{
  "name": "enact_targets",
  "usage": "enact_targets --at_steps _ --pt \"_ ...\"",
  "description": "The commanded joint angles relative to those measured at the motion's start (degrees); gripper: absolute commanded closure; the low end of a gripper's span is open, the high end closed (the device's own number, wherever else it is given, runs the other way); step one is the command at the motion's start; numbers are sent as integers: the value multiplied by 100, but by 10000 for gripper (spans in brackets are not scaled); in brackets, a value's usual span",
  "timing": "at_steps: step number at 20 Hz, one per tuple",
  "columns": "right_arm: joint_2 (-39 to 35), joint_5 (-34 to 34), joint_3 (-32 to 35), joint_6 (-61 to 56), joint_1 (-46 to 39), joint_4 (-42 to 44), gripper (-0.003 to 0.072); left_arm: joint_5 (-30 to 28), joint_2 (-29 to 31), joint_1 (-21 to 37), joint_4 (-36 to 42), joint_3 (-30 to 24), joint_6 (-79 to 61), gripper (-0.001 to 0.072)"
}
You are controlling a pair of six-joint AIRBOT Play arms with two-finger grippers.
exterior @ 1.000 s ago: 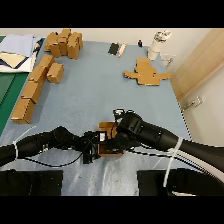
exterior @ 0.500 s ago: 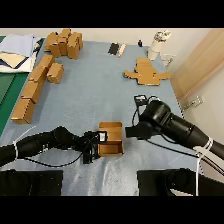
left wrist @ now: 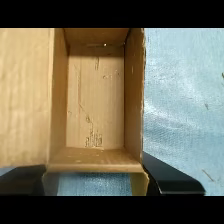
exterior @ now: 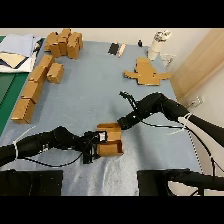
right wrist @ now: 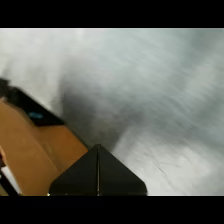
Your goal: Fold the box.
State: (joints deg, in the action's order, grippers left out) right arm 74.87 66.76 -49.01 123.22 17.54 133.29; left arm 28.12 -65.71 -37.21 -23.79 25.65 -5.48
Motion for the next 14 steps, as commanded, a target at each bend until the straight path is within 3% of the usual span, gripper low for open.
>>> enact_targets --at_steps 1,5,11,14 --pt "138 796 -35 1825 68 1241 684 -4 -2 4 0 0 -4 259" --pt "-769 157 516 1895 527 1010 684 -7 -2 4 0 0 -4 258" --pt "-2046 -1668 1753 1888 1565 356 683 -7 -2 7 0 0 -4 258" --pt "-2472 -2590 2046 1888 2197 -442 683 -7 -2 4 0 0 -4 258"
